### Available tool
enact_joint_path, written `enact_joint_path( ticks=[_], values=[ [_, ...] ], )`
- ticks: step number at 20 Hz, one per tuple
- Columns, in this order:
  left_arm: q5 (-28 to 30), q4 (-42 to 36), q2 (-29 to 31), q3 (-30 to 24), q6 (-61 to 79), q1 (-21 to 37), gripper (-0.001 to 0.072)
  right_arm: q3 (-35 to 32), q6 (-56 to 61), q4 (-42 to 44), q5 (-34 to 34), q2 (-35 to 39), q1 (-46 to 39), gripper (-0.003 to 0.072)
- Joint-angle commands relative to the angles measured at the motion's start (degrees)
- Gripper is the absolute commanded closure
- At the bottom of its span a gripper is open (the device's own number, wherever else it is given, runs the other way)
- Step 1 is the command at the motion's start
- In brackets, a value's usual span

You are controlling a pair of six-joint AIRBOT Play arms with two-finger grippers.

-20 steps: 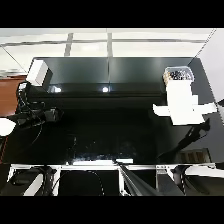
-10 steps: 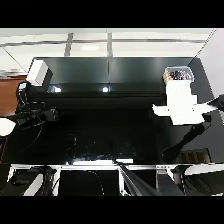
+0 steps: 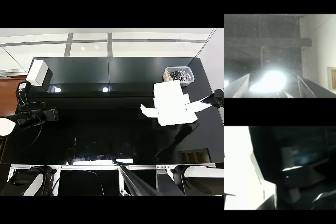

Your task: Fold the box and place the chain.

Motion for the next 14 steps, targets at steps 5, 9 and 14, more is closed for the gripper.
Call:
enact_joint_path(
  ticks=[5,9,14],
  values=[
    [-0.22,-8.66,-0.55,0.02,1.55,-0.04,0.0003,-31.15,9.27,9.01,-21.0,32.46,16.65,0.0672],
    [-0.9,-28.96,-6.6,0.5,16.46,-0.04,0.0007,-47.63,9.92,25.62,-38.6,42.07,34.27,0.0673],
    [-11.19,-32.52,-25.92,12.39,22.71,-1.7,0.002,-51.87,12.35,31.47,-58.82,42.1,59.45,0.0672]
  ],
)
